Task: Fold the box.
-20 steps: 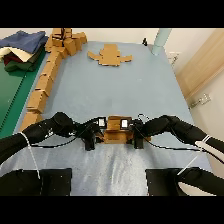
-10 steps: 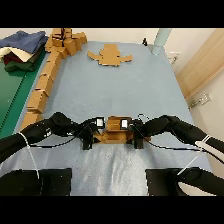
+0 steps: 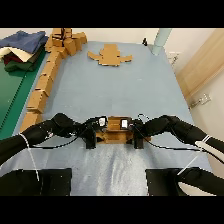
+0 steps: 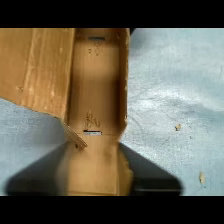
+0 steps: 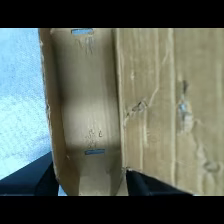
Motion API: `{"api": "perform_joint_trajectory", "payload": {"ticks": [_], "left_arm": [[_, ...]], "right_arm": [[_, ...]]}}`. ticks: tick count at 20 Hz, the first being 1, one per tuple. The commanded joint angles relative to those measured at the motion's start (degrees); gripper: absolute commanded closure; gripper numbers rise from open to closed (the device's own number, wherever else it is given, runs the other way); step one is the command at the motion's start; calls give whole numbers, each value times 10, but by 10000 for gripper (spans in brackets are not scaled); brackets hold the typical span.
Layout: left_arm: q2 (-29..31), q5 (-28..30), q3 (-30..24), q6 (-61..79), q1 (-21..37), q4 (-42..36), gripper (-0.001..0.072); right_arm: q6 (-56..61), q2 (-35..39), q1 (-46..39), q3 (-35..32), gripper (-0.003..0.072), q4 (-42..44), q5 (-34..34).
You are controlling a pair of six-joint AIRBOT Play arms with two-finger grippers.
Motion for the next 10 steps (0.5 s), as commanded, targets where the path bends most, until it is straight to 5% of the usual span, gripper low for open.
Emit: {"api": "perform_joint_trajectory", "payload": {"ticks": [1,10], "left_arm": [[0,13,1,7,-10,-16,483],[-2,42,1,65,-41,-88,484]], "right_arm": [[0,0,0,0,177,0,0],[0,0,0,0,176,0,0]]}}
